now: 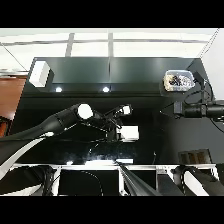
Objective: Fold the box and place the chain.
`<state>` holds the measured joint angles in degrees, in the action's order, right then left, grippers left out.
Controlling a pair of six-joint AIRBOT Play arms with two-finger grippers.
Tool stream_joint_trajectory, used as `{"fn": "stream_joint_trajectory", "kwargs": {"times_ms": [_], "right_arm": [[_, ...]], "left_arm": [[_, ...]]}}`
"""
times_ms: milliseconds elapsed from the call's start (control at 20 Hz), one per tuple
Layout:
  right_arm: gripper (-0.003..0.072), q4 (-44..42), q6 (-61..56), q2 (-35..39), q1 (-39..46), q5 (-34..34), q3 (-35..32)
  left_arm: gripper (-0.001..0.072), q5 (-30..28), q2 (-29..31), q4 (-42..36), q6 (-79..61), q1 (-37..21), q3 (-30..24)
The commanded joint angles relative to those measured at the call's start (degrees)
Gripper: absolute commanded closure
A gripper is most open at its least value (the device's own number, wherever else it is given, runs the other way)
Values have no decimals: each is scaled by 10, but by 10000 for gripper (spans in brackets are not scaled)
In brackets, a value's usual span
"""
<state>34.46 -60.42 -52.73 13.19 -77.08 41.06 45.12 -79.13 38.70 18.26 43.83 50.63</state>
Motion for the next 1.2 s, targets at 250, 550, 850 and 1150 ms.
{"fn": "stream_joint_trajectory", "kwargs": {"times_ms": [250, 550, 850, 1150], "right_arm": [[677, 3, 9, 1, 0, 5, 0], [677, 3, 9, 1, 0, 9, 0], [676, 3, 9, 1, 0, 13, 0], [677, 1, 8, 1, 0, 12, 0]], "left_arm": [[0, 5, -11, -2, 0, 3, 5], [-2, -15, -15, 35, -37, 20, 4], [-2, -41, -49, 109, -26, 38, 3], [360, -17, -40, 167, 120, 40, 13]]}}
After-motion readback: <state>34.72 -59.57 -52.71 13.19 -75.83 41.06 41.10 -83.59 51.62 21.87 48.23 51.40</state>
